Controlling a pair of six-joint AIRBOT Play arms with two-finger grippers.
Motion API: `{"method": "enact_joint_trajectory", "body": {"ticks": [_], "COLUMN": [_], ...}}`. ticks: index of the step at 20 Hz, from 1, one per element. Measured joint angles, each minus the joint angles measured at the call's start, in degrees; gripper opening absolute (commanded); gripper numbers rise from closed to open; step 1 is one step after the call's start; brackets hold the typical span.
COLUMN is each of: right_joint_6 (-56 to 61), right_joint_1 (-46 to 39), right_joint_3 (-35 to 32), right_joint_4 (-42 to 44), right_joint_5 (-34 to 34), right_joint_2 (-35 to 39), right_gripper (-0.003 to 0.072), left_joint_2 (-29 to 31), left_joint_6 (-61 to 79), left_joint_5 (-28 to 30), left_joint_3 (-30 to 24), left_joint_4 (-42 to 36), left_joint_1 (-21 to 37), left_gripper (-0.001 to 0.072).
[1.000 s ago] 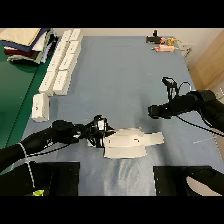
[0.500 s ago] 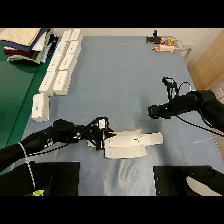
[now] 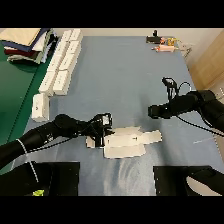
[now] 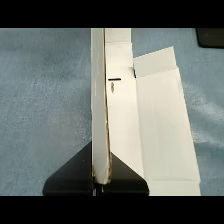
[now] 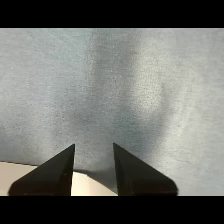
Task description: Fold the box.
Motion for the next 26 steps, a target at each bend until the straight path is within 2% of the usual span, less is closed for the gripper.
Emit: {"method": "enact_joint_trajectory", "body": {"ticks": [14, 26], "right_joint_6": [0.0, 0.0], "right_joint_1": [0.0, 0.0], "right_joint_3": [0.0, 0.0], "right_joint_4": [0.5, 0.85], "right_joint_5": [-0.02, -0.79], "right_joint_2": [0.0, 0.0], "right_gripper": [0.038, 0.0379], "left_joint_2": [-0.2, -3.74], "left_joint_6": [-2.05, -2.71], "left_joint_5": [-3.02, -7.74], "left_joint_3": [3.1, 3.34], "left_joint_4": [3.17, 3.28], "left_joint_1": [0.07, 0.0], "left_gripper": [0.0011, 0.0012]}}
